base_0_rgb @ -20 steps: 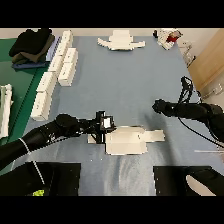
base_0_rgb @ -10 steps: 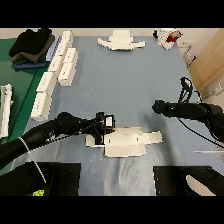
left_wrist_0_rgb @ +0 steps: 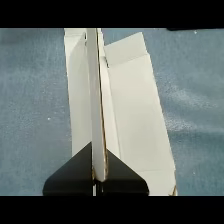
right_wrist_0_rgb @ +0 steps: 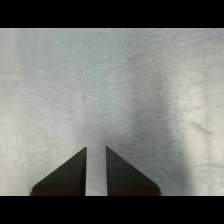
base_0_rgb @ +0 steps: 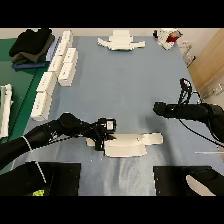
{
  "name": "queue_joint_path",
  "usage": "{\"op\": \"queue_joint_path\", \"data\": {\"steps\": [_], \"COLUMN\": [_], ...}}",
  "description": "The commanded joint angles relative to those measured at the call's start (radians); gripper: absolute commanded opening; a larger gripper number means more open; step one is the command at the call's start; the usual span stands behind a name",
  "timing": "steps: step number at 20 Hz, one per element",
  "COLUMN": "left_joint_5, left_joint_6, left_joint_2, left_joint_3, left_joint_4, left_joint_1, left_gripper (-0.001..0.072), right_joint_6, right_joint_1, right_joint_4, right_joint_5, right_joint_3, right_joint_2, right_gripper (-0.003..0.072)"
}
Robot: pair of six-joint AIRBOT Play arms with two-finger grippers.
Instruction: Fold the box.
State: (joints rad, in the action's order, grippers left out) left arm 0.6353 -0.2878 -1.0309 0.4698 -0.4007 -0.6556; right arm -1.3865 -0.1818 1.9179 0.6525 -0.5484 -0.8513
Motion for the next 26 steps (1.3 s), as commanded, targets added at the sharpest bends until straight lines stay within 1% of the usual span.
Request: {"op": "queue_joint_path", "data": {"steps": [1, 5, 13, 15, 18, 26], "left_joint_5": [0.0, 0.0, -0.019, -0.008, 0.039, 0.064], "left_joint_6": [0.029, 0.062, 0.08, 0.089, 0.098, 0.098], "left_joint_2": [-0.002, -0.002, -0.003, -0.003, -0.008, -0.055], "left_joint_3": [0.006, 0.039, 0.063, 0.077, 0.079, 0.078], "left_joint_4": [-0.005, -0.005, -0.005, -0.004, -0.005, -0.006], "left_joint_1": [0.003, 0.003, 0.005, 0.026, 0.055, 0.051], "left_gripper": [0.0014, 0.0014, 0.0014, 0.0014, 0.0014, 0.0014], "right_joint_6": [-0.021, -0.021, -0.021, -0.021, -0.021, -0.021], "right_joint_1": [0.0, 0.0, 0.0, 0.0, 0.0, 0.0], "right_joint_4": [-0.003, -0.008, -0.01, -0.012, -0.018, -0.024], "right_joint_5": [0.039, 0.053, 0.068, 0.068, 0.068, 0.07], "right_joint_3": [-0.001, -0.001, -0.001, -0.001, -0.001, -0.001], "right_joint_2": [0.05, 0.111, 0.115, 0.115, 0.115, 0.115], "right_gripper": [0.0145, 0.0145, 0.0145, 0.0145, 0.0145, 0.0145]}}
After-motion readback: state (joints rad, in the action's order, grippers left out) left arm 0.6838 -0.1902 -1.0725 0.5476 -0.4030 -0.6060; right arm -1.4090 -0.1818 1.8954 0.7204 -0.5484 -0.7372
